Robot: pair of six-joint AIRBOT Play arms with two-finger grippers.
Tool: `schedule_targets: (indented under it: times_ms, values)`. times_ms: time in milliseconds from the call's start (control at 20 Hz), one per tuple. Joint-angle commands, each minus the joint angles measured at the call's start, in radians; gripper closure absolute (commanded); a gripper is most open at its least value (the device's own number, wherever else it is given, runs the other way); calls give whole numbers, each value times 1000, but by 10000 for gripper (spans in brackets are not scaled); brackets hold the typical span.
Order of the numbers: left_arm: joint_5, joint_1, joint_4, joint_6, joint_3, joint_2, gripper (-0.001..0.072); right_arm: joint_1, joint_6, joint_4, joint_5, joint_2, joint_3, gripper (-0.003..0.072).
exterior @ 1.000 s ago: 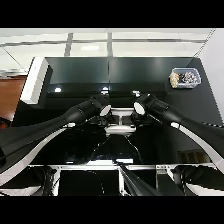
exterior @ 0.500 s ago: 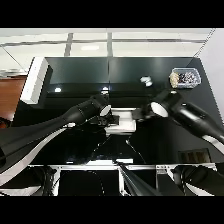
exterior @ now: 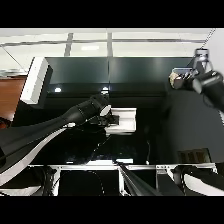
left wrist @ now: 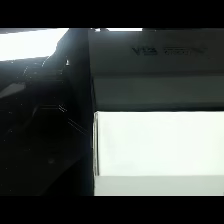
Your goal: Fold the box and place the chain.
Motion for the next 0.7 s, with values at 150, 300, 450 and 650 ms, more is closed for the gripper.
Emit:
schedule_targets:
  times_ms: [150,300,450,650]
  values:
    - [-1,0,0,1,1,0,680,-254,-6,258,312,-488,636,-34]
    - [-1,0,0,1,1,0,680,-265,-32,344,311,-598,781,-34]
    - [-10,0,0,1,1,0,680,-265,-32,343,311,-655,829,-34]
    - [-11,0,0,1,1,0,680,-265,-47,316,320,-690,830,-34]
